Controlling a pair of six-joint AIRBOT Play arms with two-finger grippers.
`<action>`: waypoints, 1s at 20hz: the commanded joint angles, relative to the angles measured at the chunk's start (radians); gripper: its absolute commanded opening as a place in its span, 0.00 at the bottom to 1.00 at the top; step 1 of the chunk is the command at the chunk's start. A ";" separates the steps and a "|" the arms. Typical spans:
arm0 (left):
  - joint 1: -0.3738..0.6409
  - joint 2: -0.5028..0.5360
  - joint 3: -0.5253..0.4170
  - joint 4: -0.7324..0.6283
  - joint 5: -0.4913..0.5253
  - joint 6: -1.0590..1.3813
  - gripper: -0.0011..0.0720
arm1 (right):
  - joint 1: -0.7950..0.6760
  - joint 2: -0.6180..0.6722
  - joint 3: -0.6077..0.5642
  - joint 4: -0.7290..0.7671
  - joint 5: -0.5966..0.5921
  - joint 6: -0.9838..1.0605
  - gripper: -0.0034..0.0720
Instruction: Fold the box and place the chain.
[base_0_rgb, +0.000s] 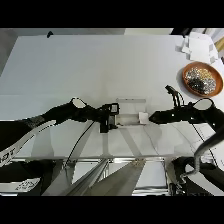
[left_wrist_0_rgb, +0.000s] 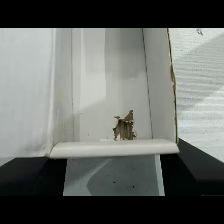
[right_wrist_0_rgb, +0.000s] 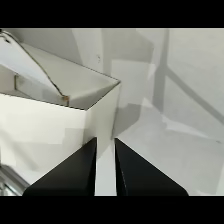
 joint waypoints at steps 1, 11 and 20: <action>0.001 0.000 0.000 0.000 -0.003 0.000 0.20 | 0.001 0.006 0.001 0.046 0.017 -0.028 0.32; 0.001 0.000 0.000 0.000 -0.003 0.000 0.20 | 0.001 0.006 0.001 0.089 0.053 -0.051 0.47; 0.001 0.000 0.000 0.000 -0.003 0.000 0.20 | 0.000 0.014 0.001 -0.029 0.003 0.040 0.47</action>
